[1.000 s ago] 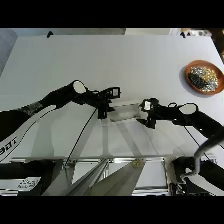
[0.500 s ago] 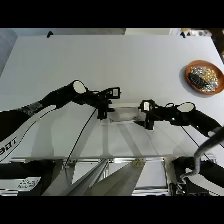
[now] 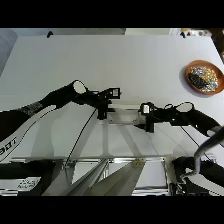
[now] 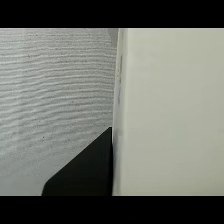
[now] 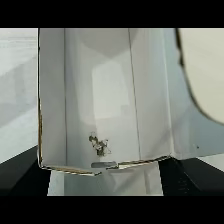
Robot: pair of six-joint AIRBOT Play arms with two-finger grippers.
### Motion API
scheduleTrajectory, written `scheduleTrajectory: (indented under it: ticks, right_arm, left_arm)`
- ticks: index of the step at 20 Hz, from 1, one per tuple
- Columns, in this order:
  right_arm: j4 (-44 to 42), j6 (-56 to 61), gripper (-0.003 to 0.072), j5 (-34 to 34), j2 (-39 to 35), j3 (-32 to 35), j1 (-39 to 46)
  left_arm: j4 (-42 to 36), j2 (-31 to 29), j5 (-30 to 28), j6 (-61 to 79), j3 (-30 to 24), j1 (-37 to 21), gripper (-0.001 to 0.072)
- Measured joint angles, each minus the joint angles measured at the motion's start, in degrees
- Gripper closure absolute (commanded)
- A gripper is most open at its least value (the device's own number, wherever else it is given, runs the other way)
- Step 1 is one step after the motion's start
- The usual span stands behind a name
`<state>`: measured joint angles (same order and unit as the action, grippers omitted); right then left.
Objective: Fold the box and place the chain.
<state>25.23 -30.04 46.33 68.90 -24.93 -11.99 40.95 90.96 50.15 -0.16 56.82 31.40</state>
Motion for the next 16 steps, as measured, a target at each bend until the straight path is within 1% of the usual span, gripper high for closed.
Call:
scheduleTrajectory:
  ticks: [2, 3, 4, 6, 7, 10, 12, 13, 14, 16]
  right_arm:
    - [-0.17, -0.50, 0.0053, -0.20, 0.70, 0.00, -0.02]
    - [-0.28, -1.01, 0.0099, -0.37, 1.05, 0.00, -0.02]
    - [-0.42, -1.53, 0.0172, -0.52, 1.40, -0.02, -0.02]
    - [-0.59, -2.82, 0.0178, -0.68, 2.05, -0.04, 0.00]
    - [-0.68, -3.30, 0.0193, -0.79, 2.38, -0.04, -0.02]
    - [-0.85, -4.35, 0.0286, -1.27, 3.15, -0.04, 0.00]
    - [-0.96, -5.01, 0.0291, -1.70, 3.58, -0.04, 0.00]
    - [-0.98, -5.29, 0.0309, -1.90, 3.74, -0.04, 0.00]
    - [-0.96, -5.49, 0.0349, -2.01, 3.85, -0.04, 0.00]
    - [-0.85, -5.73, 0.0352, -2.16, 4.00, -0.04, 0.00]
  left_arm:
    - [0.00, 0.00, -0.09, -0.02, 0.00, 0.02, 0.0699]
    - [0.00, 0.00, -0.13, -0.02, 0.00, 0.02, 0.0699]
    - [0.00, 0.00, -0.13, -0.02, 0.00, 0.02, 0.0699]
    - [0.00, 0.00, -0.15, -0.04, 0.00, 0.02, 0.0699]
    - [0.00, 0.00, -0.13, -0.04, 0.00, 0.04, 0.0699]
    - [0.00, 0.00, -0.13, -0.07, 0.00, 0.04, 0.0699]
    - [0.00, 0.00, -0.13, -0.07, 0.00, 0.02, 0.0699]
    - [0.00, 0.00, -0.13, -0.07, 0.00, 0.02, 0.0699]
    - [-0.02, 0.00, -0.13, -0.07, 0.00, 0.04, 0.0699]
    - [-0.02, 0.00, -0.13, -0.07, 0.00, 0.02, 0.0699]
